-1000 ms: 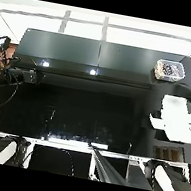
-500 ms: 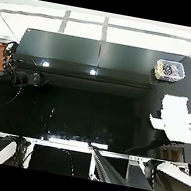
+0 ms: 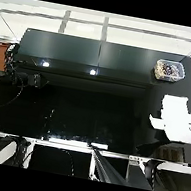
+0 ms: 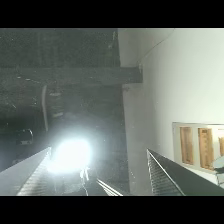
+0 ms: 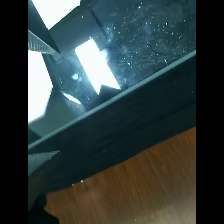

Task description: Fold the box and place the chain.

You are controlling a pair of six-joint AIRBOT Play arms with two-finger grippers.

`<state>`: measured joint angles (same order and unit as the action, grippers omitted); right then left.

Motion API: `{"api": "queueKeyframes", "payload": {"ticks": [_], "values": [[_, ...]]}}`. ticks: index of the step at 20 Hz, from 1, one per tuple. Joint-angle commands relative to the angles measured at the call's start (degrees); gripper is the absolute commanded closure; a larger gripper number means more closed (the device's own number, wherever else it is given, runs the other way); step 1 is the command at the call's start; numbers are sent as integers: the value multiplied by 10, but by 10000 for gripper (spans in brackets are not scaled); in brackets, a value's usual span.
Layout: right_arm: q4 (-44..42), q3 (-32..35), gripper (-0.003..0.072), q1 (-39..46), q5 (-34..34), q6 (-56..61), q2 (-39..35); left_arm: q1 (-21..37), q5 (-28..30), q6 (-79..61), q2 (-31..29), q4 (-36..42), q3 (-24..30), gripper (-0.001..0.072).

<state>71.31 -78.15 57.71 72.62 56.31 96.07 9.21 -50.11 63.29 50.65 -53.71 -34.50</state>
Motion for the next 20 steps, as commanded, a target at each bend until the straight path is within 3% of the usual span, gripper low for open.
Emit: {"api": "queueKeyframes", "payload": {"ticks": [1,2,3,5,8,13,20], "values": [[3,-9,202,-1,53,-63,13,0,-1,0,0,0,0,1],[5,-9,205,-1,67,-69,13,0,-1,0,0,0,0,1],[5,-9,451,-1,77,-71,13,0,-1,0,0,0,0,1],[3,-9,672,-9,100,-72,12,0,-1,0,0,0,0,1],[-19,0,673,-42,99,-71,-16,0,-1,0,0,0,0,1],[-129,64,673,-110,70,-71,-113,0,-1,0,0,0,0,2],[-260,266,674,-231,-7,-30,-329,0,-3,0,1,5,0,2]]}}
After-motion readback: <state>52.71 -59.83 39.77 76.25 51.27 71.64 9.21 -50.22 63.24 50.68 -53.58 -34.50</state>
